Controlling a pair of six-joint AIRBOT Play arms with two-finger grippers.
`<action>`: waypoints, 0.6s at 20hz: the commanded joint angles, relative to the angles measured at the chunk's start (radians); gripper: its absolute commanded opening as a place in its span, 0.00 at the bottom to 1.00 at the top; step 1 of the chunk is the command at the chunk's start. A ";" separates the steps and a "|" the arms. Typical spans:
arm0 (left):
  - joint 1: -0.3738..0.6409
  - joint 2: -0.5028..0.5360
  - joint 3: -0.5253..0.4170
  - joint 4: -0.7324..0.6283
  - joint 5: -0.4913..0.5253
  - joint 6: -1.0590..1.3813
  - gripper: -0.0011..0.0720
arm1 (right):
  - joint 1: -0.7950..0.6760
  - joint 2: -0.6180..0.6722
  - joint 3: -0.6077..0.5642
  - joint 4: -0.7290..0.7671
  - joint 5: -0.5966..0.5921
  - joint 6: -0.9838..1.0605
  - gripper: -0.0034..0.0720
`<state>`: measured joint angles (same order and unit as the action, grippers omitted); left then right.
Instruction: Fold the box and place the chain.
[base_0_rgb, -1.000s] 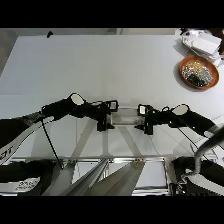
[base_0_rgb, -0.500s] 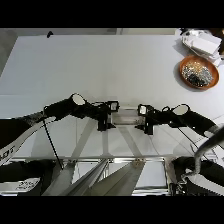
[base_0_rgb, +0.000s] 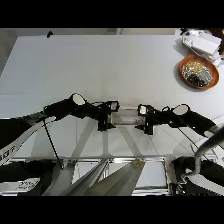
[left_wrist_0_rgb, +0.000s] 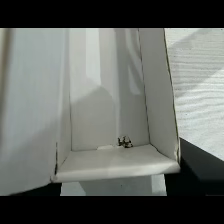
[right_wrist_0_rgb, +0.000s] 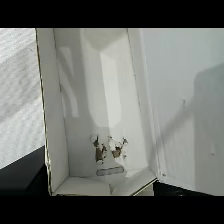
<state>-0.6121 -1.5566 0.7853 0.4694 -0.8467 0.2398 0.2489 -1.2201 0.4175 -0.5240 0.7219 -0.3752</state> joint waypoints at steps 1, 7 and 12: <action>-0.001 0.000 -0.001 0.002 -0.006 -0.001 0.20 | 0.000 0.000 0.000 0.001 -0.001 0.000 0.68; -0.001 0.000 -0.001 0.002 -0.006 -0.001 0.20 | 0.000 0.000 0.000 0.002 0.000 0.001 0.68; -0.001 0.000 -0.001 0.002 -0.006 -0.001 0.20 | 0.000 0.000 0.001 0.001 0.018 0.008 0.77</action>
<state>-0.6121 -1.5566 0.7849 0.4706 -0.8551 0.2379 0.2489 -1.2201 0.4175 -0.5236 0.7235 -0.3729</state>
